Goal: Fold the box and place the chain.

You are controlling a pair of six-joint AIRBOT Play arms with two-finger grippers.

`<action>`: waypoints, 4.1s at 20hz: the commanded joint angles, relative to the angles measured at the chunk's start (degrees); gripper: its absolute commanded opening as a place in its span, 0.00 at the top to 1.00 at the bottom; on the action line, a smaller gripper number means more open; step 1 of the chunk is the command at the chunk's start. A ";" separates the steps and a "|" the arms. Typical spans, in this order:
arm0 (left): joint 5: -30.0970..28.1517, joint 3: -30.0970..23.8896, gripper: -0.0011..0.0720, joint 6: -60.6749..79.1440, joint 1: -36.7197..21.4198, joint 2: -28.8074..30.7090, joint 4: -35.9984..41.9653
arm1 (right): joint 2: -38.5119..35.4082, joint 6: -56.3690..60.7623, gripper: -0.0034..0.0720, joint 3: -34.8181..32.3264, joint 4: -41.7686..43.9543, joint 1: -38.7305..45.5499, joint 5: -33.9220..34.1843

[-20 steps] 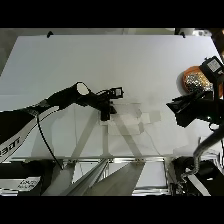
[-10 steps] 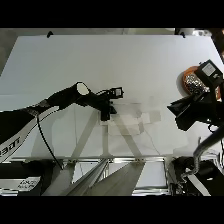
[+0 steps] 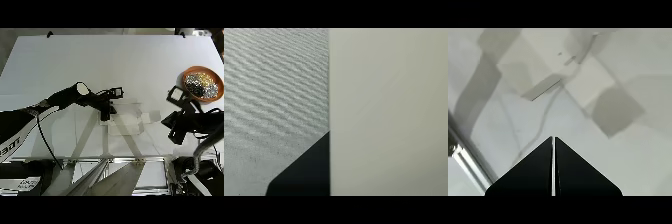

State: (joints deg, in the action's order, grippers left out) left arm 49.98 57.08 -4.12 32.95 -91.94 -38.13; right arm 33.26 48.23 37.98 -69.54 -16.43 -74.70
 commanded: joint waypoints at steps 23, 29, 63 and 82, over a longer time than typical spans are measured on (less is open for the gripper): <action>-0.02 -0.04 0.97 0.02 0.00 0.00 0.00 | 15.19 -17.22 0.02 -24.30 -3.58 -22.91 53.35; -0.02 -0.04 0.97 0.02 0.00 0.00 0.00 | 15.10 -17.22 0.03 -24.28 -3.74 -22.84 58.47; -0.02 -0.04 0.97 0.02 0.00 0.00 0.00 | 19.04 -55.21 0.06 -14.69 28.33 1.53 36.50; -0.02 -0.04 0.97 0.02 0.00 0.00 0.00 | 24.87 -65.44 0.11 -14.69 36.39 7.48 29.05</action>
State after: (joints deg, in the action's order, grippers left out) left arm 49.98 57.06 -4.10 32.93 -91.94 -38.11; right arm 57.43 -17.10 23.29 -33.78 -10.33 -45.15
